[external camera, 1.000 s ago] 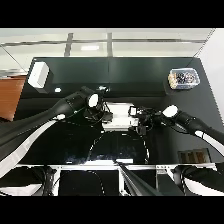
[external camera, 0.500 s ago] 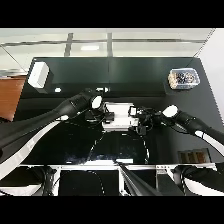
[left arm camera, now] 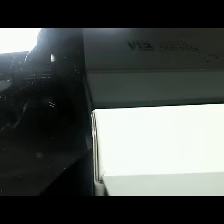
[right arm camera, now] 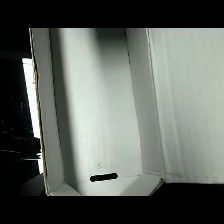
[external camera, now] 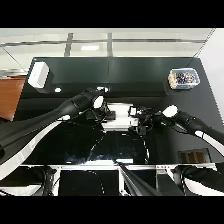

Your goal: Fold the box and place the chain.

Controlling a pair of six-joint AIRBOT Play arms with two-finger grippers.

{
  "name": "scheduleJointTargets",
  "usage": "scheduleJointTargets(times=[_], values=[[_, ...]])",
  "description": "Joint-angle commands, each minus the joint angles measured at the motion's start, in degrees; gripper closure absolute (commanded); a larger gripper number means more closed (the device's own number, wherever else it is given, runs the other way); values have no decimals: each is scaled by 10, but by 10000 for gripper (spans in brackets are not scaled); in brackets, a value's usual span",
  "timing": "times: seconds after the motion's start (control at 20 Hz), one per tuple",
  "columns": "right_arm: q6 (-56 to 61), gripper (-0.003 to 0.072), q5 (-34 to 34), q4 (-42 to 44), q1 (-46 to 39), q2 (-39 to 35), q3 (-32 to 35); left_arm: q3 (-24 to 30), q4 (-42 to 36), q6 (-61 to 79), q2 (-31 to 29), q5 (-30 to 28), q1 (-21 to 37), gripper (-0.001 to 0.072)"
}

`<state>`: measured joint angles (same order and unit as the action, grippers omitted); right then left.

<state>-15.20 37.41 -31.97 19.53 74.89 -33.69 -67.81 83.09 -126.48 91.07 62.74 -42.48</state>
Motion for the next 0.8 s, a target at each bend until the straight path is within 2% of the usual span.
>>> scheduleJointTargets(times=[0.0, 0.05, 0.1, 0.45, 0.55, 0.6, 0.7, 0.75], values=[[0, 213, 0, 0, 0, 0, 0, -3, 2, 0, 2, 4, -2, 584], [0, 213, 0, 0, 0, 0, 0, -5, 2, 0, 2, 7, -2, 384], [0, 213, 0, 0, 0, 0, 0, -7, 4, 0, 2, 11, -2, 357], [0, 213, 0, 0, 0, 0, 0, -18, 48, -15, 2, 27, -7, 362], [0, 212, 0, 0, 0, 0, 0, -18, 47, -15, 3, 22, -12, 476], [0, 213, 1, 0, 0, 0, 0, -18, 47, -15, 4, 21, -14, 488], [0, 213, 0, 0, 2, 0, 0, -18, 44, -13, 8, 17, -18, 680], [0, 213, 1, -2, 2, 0, 0, -18, 45, -12, 8, 14, -21, 687]])
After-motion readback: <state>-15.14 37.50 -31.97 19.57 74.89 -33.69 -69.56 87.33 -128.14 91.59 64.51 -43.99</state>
